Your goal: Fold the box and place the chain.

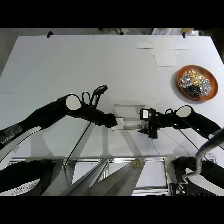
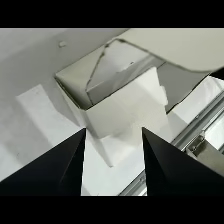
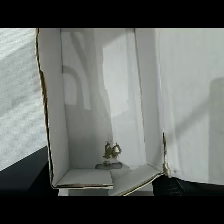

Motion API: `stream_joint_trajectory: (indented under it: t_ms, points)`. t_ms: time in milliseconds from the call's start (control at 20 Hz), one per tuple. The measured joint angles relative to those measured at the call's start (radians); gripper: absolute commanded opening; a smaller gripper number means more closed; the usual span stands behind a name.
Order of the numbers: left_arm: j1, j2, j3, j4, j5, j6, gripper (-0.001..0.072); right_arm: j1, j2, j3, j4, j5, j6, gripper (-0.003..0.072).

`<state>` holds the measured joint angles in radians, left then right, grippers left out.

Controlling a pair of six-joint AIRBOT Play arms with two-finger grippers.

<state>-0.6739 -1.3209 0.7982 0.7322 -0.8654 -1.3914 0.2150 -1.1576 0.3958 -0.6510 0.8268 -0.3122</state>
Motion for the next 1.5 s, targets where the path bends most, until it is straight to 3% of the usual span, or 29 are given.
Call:
stream_joint_trajectory:
  t_ms: [850,1500]
  points:
    - [-0.126,-0.04,0.096,0.247,0.026,-0.436,0.0395,0.0,0.0,0.0,0.0,0.0,0.0,0.0467]
    - [-0.226,-0.151,0.264,0.5,-0.1,-0.853,0.0382,0.0,0.0,0.0,0.0,-0.002,0.001,0.0467]
